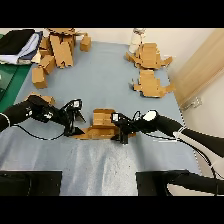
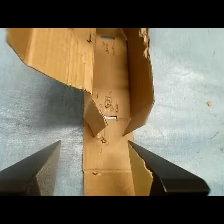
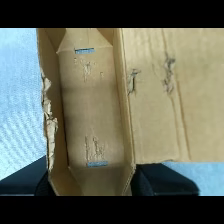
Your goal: Fold the box.
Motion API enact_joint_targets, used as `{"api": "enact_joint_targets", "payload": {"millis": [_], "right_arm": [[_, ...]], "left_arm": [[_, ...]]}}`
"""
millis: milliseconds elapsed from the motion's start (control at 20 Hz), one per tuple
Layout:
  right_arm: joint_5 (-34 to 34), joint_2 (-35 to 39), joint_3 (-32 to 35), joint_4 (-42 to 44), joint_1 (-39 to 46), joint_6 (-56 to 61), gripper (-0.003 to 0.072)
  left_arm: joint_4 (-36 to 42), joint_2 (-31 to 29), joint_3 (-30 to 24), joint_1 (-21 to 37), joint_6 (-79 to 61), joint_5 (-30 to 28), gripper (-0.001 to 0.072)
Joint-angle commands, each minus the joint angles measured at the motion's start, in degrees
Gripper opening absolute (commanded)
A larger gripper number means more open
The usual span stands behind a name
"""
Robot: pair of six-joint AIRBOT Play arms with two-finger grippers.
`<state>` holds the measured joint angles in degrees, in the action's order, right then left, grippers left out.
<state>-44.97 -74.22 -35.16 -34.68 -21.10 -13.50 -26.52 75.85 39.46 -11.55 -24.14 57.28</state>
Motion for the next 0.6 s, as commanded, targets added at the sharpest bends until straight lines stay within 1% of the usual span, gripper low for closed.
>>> {"api": "enact_joint_targets", "payload": {"millis": [0, 100, 250, 400, 550], "right_arm": [[-0.04, 0.02, 0.0, 0.0, -0.04, 0.0, 0.0501], [-0.02, 0.02, 0.0, 0.0, -0.04, 0.0, 0.0501], [-0.02, 0.02, 0.0, 0.0, -0.04, 0.0, 0.05], [-0.02, 0.02, 0.0, 0.0, -0.04, 0.0, 0.0501], [-0.02, 0.02, 0.0, 0.0, -0.04, 0.0, 0.0501]], "left_arm": [[-1.16, -0.48, -0.83, -0.63, -1.33, 1.25, 0.0663], [-1.33, -0.48, -0.83, -0.81, -1.31, 4.24, 0.0662], [-1.36, -0.48, -0.83, -3.58, 0.2, 3.98, 0.0662], [-1.38, -0.48, -0.83, -6.82, 3.3, -1.42, 0.0662], [-1.6, -0.48, -0.83, -7.3, 6.16, -5.44, 0.0655]]}}
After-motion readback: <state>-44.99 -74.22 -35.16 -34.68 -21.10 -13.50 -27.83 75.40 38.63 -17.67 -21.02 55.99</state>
